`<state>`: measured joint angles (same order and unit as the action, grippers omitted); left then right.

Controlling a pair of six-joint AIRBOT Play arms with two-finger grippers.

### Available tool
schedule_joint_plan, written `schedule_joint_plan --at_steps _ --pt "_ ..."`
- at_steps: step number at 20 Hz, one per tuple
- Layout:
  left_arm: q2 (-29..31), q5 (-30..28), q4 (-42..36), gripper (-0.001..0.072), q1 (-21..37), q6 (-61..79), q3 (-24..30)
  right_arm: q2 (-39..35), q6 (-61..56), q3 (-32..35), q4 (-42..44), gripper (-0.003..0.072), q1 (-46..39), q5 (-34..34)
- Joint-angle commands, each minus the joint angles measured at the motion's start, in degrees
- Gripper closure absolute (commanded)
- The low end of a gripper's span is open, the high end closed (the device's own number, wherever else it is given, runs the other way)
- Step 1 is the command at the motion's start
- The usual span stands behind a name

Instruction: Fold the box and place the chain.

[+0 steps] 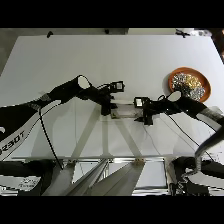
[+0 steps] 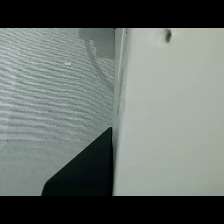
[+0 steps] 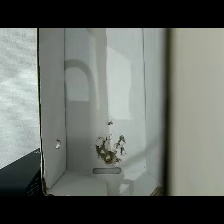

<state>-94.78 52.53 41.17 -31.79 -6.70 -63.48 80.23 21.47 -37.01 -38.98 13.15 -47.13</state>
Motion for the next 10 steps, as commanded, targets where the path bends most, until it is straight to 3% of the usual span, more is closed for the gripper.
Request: schedule_joint_plan --at_steps 1,8,9,10 --pt "-0.02 -0.07 0.02 0.0696 0.07 0.11 0.02 0.02 0.00 0.04 0.00 0.0304 0.00 -0.02" --pt "-0.02 0.26 0.02 0.0694 0.02 0.00 0.02 0.02 0.00 0.04 0.00 0.0304 0.00 -0.02" --pt "0.00 1.29 0.04 0.0669 0.07 0.02 0.02 0.02 0.00 0.04 0.00 0.0304 0.00 -0.02" --pt "0.04 2.34 0.07 0.0546 0.09 0.02 0.02 0.02 0.00 0.04 0.00 0.0304 0.00 -0.02"
